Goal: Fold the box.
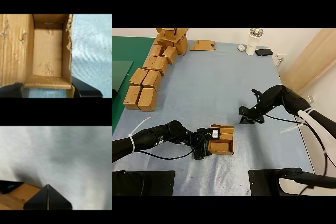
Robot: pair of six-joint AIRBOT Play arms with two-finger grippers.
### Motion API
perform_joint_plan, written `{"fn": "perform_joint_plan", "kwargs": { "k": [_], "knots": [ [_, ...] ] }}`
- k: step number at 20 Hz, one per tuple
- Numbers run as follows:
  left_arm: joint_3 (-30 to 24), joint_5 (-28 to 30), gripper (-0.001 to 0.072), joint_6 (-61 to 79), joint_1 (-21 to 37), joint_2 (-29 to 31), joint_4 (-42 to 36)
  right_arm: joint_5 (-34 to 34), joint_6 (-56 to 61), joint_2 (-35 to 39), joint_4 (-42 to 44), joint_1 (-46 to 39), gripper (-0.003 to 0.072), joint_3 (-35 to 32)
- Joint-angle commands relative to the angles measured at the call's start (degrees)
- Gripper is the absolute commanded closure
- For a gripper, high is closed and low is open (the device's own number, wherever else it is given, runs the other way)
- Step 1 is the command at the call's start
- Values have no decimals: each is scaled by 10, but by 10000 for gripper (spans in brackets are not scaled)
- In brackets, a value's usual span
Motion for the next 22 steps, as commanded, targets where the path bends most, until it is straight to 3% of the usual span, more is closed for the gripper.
{"fn": "perform_joint_plan", "kwargs": {
  "k": [1,3,10,15,22],
  "knots": [
    [0,0,211,0,0,0,0,-21,-282,-106,277,-34,685,0],
    [0,0,211,0,0,0,0,-50,-362,-142,328,-15,685,0],
    [0,0,211,0,0,0,0,-77,-473,-122,325,65,684,-4],
    [0,0,211,0,0,0,0,-77,-499,-25,320,118,684,-50],
    [0,0,211,0,0,0,0,27,-539,112,306,142,684,-203]
  ]
}}
